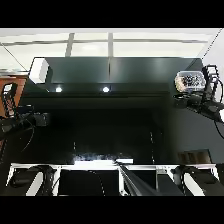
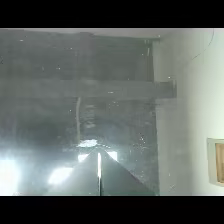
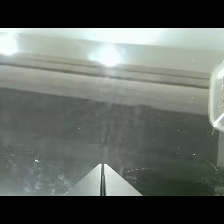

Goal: Fold the box and place the chain.

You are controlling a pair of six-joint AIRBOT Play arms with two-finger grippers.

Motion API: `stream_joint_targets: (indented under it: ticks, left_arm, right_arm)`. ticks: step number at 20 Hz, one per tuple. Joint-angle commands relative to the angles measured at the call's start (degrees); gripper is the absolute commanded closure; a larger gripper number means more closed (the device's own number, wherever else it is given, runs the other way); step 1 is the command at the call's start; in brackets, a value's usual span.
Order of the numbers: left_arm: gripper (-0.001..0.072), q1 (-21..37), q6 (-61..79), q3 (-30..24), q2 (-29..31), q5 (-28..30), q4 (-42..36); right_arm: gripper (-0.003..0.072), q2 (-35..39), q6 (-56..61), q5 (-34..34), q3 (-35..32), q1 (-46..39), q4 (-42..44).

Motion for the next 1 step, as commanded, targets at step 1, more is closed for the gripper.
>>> stream_joint_targets:
  ticks: [1]
  left_arm:
    - [0.0678, 0.0, 0.0, 0.0, 0.0, 0.0, 0.0]
  right_arm:
    - [0.0663, 0.0, 0.0, 0.0, 0.0, 0.0, 0.0]
